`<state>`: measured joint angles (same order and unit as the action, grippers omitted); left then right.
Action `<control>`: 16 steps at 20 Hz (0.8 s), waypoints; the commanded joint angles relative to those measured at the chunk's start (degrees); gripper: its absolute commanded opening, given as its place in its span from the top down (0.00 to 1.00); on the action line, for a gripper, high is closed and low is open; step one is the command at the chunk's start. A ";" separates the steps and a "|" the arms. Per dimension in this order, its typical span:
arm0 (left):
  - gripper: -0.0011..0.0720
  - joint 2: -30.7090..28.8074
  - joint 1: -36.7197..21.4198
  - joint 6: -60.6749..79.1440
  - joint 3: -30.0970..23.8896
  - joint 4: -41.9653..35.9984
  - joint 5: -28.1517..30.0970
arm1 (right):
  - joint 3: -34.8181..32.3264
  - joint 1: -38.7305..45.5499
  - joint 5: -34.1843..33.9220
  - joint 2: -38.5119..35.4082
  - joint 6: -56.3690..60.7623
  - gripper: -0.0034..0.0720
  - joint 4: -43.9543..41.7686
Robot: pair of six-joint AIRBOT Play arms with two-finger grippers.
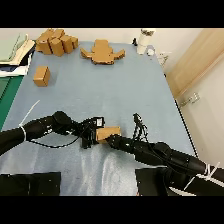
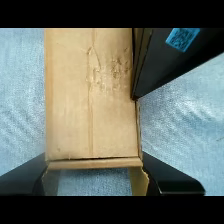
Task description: Fold the box.
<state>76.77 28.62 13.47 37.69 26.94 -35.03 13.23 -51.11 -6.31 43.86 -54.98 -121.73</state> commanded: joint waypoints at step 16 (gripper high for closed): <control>0.35 0.00 -0.02 0.00 -0.02 0.02 -0.02 | 6.91 18.91 -31.26 -15.58 12.37 0.95 41.13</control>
<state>76.77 28.62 13.47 37.69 26.96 -35.07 18.81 -37.85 -28.95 28.45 -47.75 -90.41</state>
